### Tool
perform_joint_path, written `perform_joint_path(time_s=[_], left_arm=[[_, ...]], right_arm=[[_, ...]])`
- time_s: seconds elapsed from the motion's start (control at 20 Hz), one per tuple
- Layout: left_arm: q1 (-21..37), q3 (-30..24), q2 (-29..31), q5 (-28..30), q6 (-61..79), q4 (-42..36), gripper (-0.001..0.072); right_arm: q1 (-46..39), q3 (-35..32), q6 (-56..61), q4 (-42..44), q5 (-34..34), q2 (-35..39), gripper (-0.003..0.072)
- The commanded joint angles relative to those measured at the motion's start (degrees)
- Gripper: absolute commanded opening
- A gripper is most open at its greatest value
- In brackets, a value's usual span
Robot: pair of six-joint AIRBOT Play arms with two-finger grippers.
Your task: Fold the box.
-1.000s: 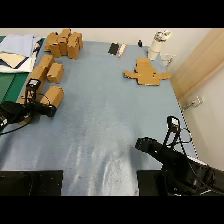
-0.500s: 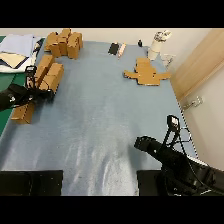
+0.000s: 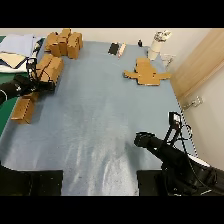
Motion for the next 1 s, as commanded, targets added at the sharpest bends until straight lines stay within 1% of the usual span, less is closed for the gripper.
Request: perform_joint_path(time_s=[0.0, 0.2, 0.3, 0.35, 0.4, 0.7, 0.75, 0.95], left_arm=[[-0.7, 3.3, -2.1, 0.6, -0.1, 1.2, 0.0450], [-0.8, 3.8, -2.4, 0.5, -0.2, 2.2, 0.0451], [-0.8, 3.8, -2.4, -0.5, -0.2, 2.2, 0.0455], [-0.8, 3.8, -2.4, -1.1, -0.2, 2.2, 0.0555], [-0.7, 3.8, -2.4, -1.5, -0.2, 2.2, 0.0609], [-0.6, 3.8, -2.3, -2.4, -0.2, 2.2, 0.0611], [-0.5, 3.8, -2.3, -3.1, -0.2, 2.2, 0.0699], [0.7, 3.8, -2.2, -6.2, -0.2, 2.3, 0.0697]], right_arm=[[0.0, 0.4, 0.3, -1.4, 0.2, 0.1, 0.0003], [0.0, 0.4, 0.3, -1.4, 0.2, 0.1, 0.0003], [0.0, 0.4, 0.3, -1.4, 0.2, 0.1, 0.0004], [0.0, 0.4, 0.3, -1.4, 0.2, 0.1, 0.0003], [0.0, 0.4, 0.3, -1.4, 0.3, 0.1, 0.0004], [0.0, 0.8, 0.3, -1.4, 0.3, 0.1, 0.0003], [0.0, 0.8, 0.3, -1.4, 0.3, 0.1, 0.0004], [0.0, 0.8, 0.3, -1.4, 0.3, 0.1, 0.0004]])
